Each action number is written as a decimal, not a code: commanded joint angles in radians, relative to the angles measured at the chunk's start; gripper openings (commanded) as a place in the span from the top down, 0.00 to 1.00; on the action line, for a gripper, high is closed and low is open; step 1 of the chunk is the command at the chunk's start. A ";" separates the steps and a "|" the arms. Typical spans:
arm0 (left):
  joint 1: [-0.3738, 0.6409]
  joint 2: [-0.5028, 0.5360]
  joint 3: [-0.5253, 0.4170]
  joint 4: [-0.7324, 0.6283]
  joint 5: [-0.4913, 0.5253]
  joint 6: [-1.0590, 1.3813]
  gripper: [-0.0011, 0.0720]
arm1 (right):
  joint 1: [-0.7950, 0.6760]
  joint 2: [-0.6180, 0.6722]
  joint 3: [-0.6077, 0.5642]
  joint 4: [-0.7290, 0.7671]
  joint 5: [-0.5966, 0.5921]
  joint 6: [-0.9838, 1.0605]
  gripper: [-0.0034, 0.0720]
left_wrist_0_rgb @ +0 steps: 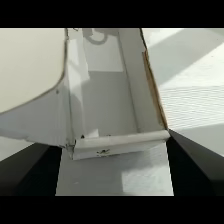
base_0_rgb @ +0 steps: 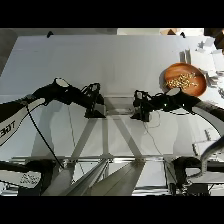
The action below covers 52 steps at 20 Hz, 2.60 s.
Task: Fold the box and place the chain.
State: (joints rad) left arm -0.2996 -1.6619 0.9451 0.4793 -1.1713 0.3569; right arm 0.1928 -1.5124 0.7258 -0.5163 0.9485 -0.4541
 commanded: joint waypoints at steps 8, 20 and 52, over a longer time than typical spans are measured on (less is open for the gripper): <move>-0.038 0.001 -0.047 -0.019 0.122 0.029 0.03 | 0.000 0.000 0.000 0.000 0.002 0.000 0.27; -0.070 0.003 -0.047 -0.015 0.159 0.020 0.22 | 0.000 0.000 0.000 0.000 0.002 0.000 0.27; -0.070 0.003 -0.047 -0.015 0.158 0.020 0.74 | 0.000 0.060 0.001 -0.171 -0.026 0.166 0.23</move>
State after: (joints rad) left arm -0.3698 -1.6592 0.8989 0.4641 -1.0130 0.3763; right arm 0.1936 -1.4830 0.7261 -0.6189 0.9325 -0.3740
